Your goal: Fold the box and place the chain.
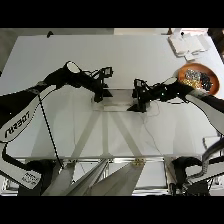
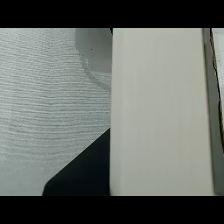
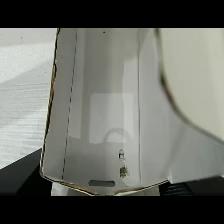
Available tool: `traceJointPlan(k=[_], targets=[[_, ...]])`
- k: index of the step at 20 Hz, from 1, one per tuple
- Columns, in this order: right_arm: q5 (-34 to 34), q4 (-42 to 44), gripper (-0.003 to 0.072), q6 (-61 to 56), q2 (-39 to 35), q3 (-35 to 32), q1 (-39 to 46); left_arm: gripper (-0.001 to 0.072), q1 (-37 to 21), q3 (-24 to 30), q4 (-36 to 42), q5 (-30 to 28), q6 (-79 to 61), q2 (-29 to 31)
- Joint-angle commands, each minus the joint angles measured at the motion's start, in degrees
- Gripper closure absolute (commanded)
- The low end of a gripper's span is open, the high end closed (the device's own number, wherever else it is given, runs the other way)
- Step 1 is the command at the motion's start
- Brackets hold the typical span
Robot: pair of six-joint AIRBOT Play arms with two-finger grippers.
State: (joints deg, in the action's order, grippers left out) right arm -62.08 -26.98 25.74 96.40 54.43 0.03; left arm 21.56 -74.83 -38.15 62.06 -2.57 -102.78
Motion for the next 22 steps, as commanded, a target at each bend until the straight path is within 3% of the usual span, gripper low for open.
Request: traceJointPlan(k=[1, 14, 15, 17, 18, 22], targets=[[-0.17, 0.04, 0.0056, 0.0, 0.04, 0.04, -0.07, 0.0695, -0.02, -0.04, 0.0, -0.09, 0.04, 0.0], [1.77, -3.93, 0.0058, -0.02, 0.04, 0.04, -0.09, 0.0695, -0.02, -0.04, 0.0, -0.09, 0.04, 0.02], [2.16, -4.31, 0.0068, -0.02, 0.04, 0.04, -0.09, 0.0695, -0.02, -0.04, 0.0, -0.09, 0.04, 0.0], [2.14, -4.2, 0.0224, 0.0, 0.04, 0.04, -0.09, 0.0695, -0.02, -0.04, 0.0, -0.09, 0.04, 0.0], [2.1, -4.22, 0.0251, 0.0, 0.04, 0.04, -0.09, 0.0695, -0.02, -0.04, 0.0, -0.09, 0.04, 0.0], [1.11, -4.24, 0.025, -0.02, 0.04, 0.04, -0.07, 0.0695, -0.02, -0.04, 0.0, -0.09, 0.04, 0.0]])
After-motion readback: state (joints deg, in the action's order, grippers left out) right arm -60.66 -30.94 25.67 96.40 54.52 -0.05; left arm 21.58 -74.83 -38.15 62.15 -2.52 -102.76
